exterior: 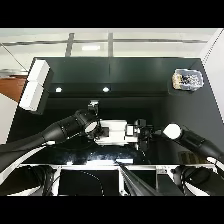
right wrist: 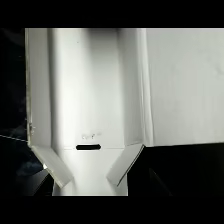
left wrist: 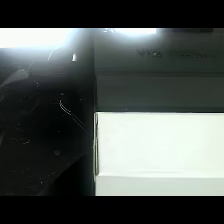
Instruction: Fold the box and place the chain.
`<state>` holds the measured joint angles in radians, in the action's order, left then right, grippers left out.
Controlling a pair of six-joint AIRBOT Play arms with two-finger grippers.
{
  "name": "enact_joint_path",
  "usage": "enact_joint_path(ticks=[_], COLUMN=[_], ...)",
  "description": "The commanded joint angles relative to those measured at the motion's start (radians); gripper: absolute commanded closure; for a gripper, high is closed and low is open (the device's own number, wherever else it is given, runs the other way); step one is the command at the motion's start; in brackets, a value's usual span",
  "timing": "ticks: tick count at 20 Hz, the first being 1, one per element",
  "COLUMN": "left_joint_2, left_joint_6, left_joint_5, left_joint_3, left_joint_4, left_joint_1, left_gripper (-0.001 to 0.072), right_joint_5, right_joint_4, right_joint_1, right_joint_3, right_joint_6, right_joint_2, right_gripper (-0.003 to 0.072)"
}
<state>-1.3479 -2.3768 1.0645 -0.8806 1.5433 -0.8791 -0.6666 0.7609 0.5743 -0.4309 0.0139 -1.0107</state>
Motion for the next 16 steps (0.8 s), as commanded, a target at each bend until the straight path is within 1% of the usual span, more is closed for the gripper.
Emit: enact_joint_path(ticks=[1,4,5,6,8,10,14,16], left_joint_2=[0.0,0.0,0.0,0.0,0.0,0.0,0.0,0.0], left_joint_6=[0.017,0.017,0.017,0.017,0.017,0.017,0.016,0.017], left_joint_5=[-0.002,-0.021,-0.021,-0.021,-0.022,-0.025,-0.043,-0.038], left_joint_3=[-0.001,-0.001,-0.001,-0.001,-0.001,-0.001,-0.001,-0.001], left_joint_4=[0.009,0.008,0.008,0.008,0.008,0.008,-0.012,-0.011], left_joint_1=[0.0,0.0,0.0,0.0,-0.001,-0.001,-0.001,-0.001], left_gripper=[0.068,0.068,0.068,0.0679,0.0678,0.0678,0.0678,0.0678], right_joint_5=[-0.03,-0.03,-0.03,-0.029,-0.032,-0.028,-0.029,-0.012], right_joint_4=[0.06,0.03,0.018,0.017,0.007,-0.012,-0.13,-0.153], right_joint_1=[-0.008,0.021,0.031,0.039,0.039,0.039,0.039,0.039], right_joint_3=[-0.004,-0.004,-0.004,-0.004,-0.004,-0.004,-0.004,-0.004], right_joint_6=[0.053,0.029,0.026,0.027,0.041,0.043,0.043,0.043], right_joint_2=[0.056,0.053,0.048,0.039,0.017,0.008,-0.015,-0.027], right_gripper=[-0.0012,-0.0007,0.0137,0.0232,0.0384,0.0387,0.0388,0.0388])
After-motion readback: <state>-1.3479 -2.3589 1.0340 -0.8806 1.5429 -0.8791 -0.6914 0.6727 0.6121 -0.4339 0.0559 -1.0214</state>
